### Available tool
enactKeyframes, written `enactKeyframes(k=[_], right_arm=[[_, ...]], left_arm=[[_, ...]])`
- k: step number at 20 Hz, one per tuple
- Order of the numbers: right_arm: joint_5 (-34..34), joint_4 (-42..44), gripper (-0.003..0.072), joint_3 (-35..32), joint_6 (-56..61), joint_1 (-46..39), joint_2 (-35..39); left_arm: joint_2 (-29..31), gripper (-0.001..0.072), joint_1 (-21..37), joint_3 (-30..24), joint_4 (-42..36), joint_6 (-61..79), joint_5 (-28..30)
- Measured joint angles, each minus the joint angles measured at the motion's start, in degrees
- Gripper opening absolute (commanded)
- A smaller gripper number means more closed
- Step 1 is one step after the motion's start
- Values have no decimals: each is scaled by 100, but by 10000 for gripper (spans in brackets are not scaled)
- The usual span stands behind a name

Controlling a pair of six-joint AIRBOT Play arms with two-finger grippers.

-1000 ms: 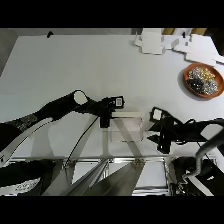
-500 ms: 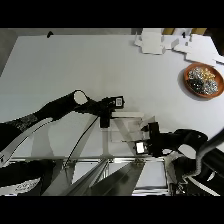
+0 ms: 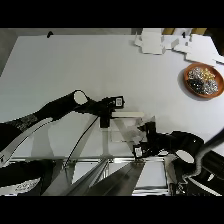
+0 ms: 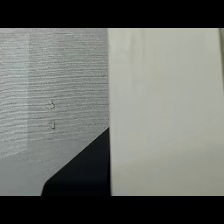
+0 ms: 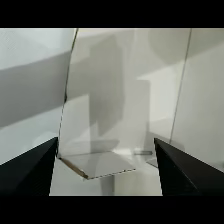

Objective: Fold the box and place the chain.

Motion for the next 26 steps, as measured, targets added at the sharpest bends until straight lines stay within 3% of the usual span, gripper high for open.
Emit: enactKeyframes(k=[7,16,26], right_arm=[[33,184,661,162,-4,-625,-2],[293,1054,661,520,-173,-1661,-138],[927,3550,661,619,-3115,-2999,-1128]], left_arm=[[0,11,0,-2,-11,-7,2],[0,11,0,-2,-4,-4,4],[0,11,0,-2,-2,-2,2]])
